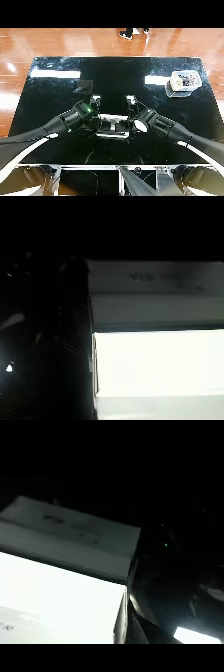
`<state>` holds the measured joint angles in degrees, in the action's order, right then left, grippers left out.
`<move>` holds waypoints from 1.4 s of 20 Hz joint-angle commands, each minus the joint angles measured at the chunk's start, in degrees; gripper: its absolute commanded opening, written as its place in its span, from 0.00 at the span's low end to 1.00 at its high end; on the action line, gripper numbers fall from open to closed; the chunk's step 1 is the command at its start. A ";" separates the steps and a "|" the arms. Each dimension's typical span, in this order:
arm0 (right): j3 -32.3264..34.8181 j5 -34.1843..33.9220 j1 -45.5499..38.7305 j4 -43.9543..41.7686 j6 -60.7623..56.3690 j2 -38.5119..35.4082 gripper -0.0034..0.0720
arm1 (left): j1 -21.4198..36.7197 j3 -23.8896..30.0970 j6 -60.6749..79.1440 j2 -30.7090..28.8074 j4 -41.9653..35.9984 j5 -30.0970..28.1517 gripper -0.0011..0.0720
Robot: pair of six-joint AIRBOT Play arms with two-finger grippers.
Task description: Fold the box and place the chain.
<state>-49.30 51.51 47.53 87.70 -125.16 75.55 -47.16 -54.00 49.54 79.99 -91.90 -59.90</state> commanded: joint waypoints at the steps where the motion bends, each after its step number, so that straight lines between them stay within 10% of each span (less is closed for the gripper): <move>1: -0.35 1.46 0.09 0.87 -0.26 0.37 0.62 | -0.02 0.00 0.00 0.02 -0.52 -0.13 0.04; 9: -0.35 1.46 -0.22 2.40 -0.46 0.46 0.37 | -0.02 0.00 0.02 0.02 -0.52 -0.13 0.04; 28: -9.25 9.79 -0.15 1.62 -1.92 6.34 0.37 | -0.02 0.00 0.00 0.02 -0.55 -0.31 0.04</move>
<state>-57.34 58.63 46.92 89.56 -125.86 81.25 -47.16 -54.02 49.58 79.99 -92.20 -60.58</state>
